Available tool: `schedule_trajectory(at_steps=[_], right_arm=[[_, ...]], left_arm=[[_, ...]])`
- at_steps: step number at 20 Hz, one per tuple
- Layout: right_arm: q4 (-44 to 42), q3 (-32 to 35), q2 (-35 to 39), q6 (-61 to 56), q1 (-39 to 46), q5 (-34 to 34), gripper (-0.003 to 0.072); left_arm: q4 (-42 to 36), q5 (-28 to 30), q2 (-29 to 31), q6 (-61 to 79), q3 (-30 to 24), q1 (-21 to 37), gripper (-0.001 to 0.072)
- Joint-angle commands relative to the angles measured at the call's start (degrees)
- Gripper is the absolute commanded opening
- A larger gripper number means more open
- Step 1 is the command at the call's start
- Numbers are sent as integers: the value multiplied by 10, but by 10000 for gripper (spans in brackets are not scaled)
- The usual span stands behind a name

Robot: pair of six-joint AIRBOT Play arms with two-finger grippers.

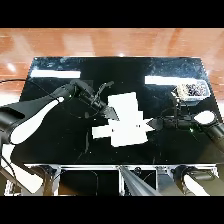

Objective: Fold the box and place the chain.

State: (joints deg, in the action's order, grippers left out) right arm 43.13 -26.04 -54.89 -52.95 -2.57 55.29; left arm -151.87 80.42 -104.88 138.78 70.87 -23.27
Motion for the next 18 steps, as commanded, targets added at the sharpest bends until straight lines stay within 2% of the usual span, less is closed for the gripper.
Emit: schedule_trajectory(at_steps=[1,4,5,6,8,9,10,12,13,14,15,18], right_arm=[[-1,0,0,0,-1,0,37],[-1,0,0,0,-1,0,36],[-1,0,0,0,-1,0,36],[-1,0,0,0,-1,0,37],[0,0,0,0,-1,0,37],[0,0,0,0,-1,0,37],[0,0,0,0,-1,0,37],[-3,0,0,-1,-1,0,38],[-6,-1,0,-2,0,0,138],[-3,-5,0,-2,0,0,588],[9,-17,0,-2,1,5,702],[94,-100,1,-2,17,57,701]], left_arm=[[14,8,-1,10,1,0,608],[16,10,-3,10,1,-1,596],[16,10,-4,10,1,-1,534],[16,10,-5,10,1,-2,412],[17,10,-5,16,1,-5,225],[17,10,-5,25,1,-5,75],[16,11,-5,38,1,-5,23],[16,11,-5,64,1,-5,22],[16,11,-5,73,2,-5,22],[17,13,-5,87,5,-5,22],[19,16,-5,102,11,-5,22],[69,15,-3,135,51,-5,20]])
